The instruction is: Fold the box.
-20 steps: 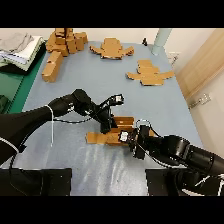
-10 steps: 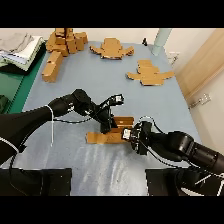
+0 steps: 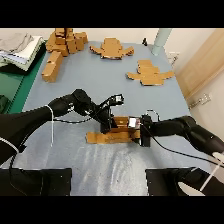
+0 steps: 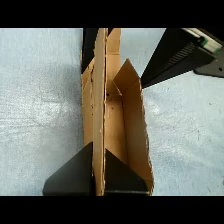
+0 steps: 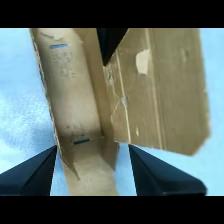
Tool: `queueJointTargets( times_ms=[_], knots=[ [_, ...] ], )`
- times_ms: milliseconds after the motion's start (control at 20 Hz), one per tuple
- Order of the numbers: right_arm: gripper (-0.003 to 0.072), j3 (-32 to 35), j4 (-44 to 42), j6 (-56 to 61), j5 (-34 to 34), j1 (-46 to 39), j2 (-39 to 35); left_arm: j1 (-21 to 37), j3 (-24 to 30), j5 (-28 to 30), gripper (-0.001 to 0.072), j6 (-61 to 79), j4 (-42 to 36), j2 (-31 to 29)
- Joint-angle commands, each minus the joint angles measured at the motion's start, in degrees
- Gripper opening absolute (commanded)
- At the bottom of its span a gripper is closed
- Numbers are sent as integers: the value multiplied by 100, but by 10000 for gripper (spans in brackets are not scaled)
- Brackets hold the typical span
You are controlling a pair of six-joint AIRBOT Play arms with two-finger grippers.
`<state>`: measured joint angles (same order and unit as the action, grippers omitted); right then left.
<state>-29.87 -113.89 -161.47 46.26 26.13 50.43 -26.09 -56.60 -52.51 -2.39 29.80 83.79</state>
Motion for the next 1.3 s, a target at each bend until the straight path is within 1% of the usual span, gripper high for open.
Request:
queueJointTargets(
  times_ms=[0,150,300,600,850,1100,1250],
  knots=[
    [720,-256,-817,-1058,468,-380,675,0,0,2,15,0,0,4],
    [720,-254,-807,-1060,431,-376,997,0,0,2,15,0,0,4],
    [720,-254,-776,-1058,396,-358,1143,0,0,2,15,0,0,4],
    [720,-256,-654,-1058,225,-350,1152,0,0,2,15,0,0,4],
    [718,-256,-485,-1051,278,-352,1067,0,0,2,15,0,0,4],
    [716,-254,-726,-1054,243,-350,1189,0,0,2,15,0,0,4],
    [705,-256,-723,-1054,225,-328,1283,0,0,2,15,0,0,4]
  ],
)
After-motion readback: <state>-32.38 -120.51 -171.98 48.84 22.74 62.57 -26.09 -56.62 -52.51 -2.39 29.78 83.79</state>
